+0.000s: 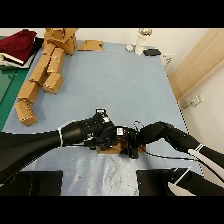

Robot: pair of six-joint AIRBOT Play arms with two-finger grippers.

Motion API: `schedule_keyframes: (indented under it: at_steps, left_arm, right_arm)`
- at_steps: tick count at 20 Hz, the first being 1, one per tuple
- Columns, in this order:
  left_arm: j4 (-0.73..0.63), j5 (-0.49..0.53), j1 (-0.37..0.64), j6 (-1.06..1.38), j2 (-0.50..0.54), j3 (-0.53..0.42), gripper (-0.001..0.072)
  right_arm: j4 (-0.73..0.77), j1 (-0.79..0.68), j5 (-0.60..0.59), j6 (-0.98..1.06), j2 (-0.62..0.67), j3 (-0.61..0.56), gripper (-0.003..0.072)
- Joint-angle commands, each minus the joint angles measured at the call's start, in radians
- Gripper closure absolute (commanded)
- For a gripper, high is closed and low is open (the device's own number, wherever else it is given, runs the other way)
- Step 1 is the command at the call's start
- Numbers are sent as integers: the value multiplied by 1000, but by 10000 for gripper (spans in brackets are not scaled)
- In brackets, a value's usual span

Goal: Fold the box.

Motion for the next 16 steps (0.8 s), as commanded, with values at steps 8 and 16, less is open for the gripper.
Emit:
schedule_keyframes:
  at_steps: [8,16]
  left_arm:
    - [62,-38,18,3,122,0,281]
    - [58,-69,50,35,155,1,308]
  right_arm:
    - [0,0,0,0,1,0,280]
    - [0,0,0,0,1,0,280]
